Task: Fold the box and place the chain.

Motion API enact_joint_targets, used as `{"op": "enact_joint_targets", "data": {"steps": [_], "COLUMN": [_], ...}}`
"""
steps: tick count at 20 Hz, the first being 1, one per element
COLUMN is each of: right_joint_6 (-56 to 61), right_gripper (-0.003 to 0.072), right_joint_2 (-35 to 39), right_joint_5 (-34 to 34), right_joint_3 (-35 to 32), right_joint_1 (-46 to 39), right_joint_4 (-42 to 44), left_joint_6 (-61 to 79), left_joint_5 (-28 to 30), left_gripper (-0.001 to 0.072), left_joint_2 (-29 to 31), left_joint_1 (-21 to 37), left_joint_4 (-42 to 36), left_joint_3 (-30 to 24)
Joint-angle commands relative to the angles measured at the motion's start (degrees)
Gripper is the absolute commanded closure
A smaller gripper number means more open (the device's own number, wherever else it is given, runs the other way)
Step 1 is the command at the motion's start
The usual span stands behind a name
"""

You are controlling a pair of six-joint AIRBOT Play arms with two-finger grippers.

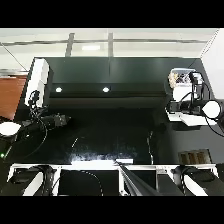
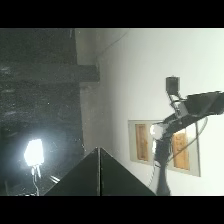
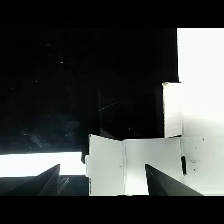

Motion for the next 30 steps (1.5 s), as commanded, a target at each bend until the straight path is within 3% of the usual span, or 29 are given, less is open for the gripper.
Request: {"op": "enact_joint_targets", "data": {"steps": [1, 15, 18, 21, 26, 27, 28, 30], "right_joint_6": [0.02, 0.04, 0.04, 0.04, 0.04, 0.07, 0.04, 0.04], "right_gripper": [0.0055, 0.0055, 0.0055, 0.0055, 0.0055, 0.0055, 0.0055, 0.0055], "right_joint_2": [-0.02, -0.02, -0.02, -0.02, -0.02, -0.02, -0.02, -0.02], "right_joint_5": [0.00, -0.02, -3.28, -7.76, -19.08, -20.50, -21.09, -22.21], "right_joint_3": [0.02, 0.02, 0.00, 0.02, 0.02, 0.02, 0.02, 0.02], "right_joint_1": [0.02, 0.02, 0.02, 0.02, 0.02, 0.02, 0.02, 0.02], "right_joint_4": [0.00, 0.02, 1.57, 4.66, 10.71, 10.75, 10.73, 10.75], "left_joint_6": [-0.02, 0.00, 0.00, 0.00, 0.02, 0.17, 1.57, 5.22], "left_joint_5": [-0.22, 0.11, 0.39, 3.96, 15.89, 16.85, 16.90, 16.92], "left_gripper": [0.0683, 0.0683, 0.0683, 0.0683, 0.0680, 0.0650, 0.0461, 0.0011], "left_joint_2": [0.02, 0.02, 0.02, 0.02, 0.02, 0.02, -0.02, -0.11], "left_joint_1": [0.00, 0.00, 0.00, 0.00, 0.00, 0.00, -0.02, 0.00], "left_joint_4": [-0.22, -0.20, -0.20, -0.22, -0.22, -0.20, -0.20, -0.13], "left_joint_3": [-0.02, -0.02, -0.02, 0.00, 0.87, 1.77, 3.02, 5.64]}}
